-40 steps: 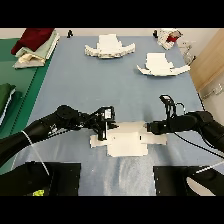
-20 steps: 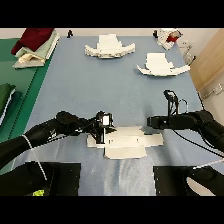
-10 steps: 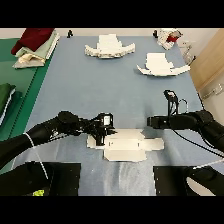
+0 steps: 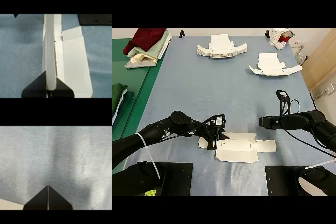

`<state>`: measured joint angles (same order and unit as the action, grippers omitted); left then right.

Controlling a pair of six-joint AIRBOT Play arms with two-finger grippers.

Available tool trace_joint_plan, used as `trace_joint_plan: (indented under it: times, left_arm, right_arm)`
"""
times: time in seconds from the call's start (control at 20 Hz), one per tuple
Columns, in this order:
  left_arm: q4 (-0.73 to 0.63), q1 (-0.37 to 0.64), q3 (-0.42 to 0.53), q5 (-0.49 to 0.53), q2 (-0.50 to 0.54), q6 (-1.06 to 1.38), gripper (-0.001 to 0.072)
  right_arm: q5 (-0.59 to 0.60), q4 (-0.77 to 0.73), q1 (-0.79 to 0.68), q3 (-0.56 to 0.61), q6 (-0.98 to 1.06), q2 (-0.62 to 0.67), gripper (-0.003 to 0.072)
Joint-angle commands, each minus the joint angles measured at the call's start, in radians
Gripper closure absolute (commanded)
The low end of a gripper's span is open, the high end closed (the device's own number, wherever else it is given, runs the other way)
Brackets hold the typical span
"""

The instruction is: Fold the box.

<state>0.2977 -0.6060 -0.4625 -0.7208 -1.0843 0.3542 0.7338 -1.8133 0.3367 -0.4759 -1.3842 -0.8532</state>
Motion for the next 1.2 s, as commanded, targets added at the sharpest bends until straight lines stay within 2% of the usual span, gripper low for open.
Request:
trace_joint_plan:
  times: [0.0, 0.35, 0.5, 0.7, 0.9, 1.05, 1.15]
  left_arm:
    - [0.024, 0.001, 0.000, 0.014, -0.001, -0.038, 0.0696]
    - [0.013, 0.003, -0.001, 0.037, 0.000, -0.040, 0.0696]
    - [0.013, 0.003, -0.001, 0.038, -0.001, -0.040, 0.0696]
    - [0.014, 0.003, -0.001, 0.038, -0.001, -0.041, 0.0696]
    - [0.013, 0.003, -0.001, 0.039, -0.001, -0.040, 0.0696]
    - [0.014, 0.003, -0.001, 0.039, -0.001, -0.040, 0.0696]
    - [0.014, 0.003, 0.000, 0.038, -0.001, -0.040, 0.0696]
  right_arm:
    - [0.009, -0.002, 0.000, -0.002, 0.000, 0.004, 0.0683]
    - [0.097, -0.006, 0.000, -0.051, 0.000, 0.094, 0.0683]
    - [0.199, -0.052, 0.006, -0.051, -0.012, 0.101, 0.0684]
    - [0.358, -0.096, 0.072, -0.051, 0.001, 0.180, 0.0684]
    - [0.477, -0.100, 0.237, -0.050, 0.111, 0.262, 0.0684]
    - [0.463, -0.060, 0.435, -0.050, 0.120, 0.274, 0.0685]
    - [0.431, 0.051, 0.626, -0.048, 0.120, 0.267, 0.0685]
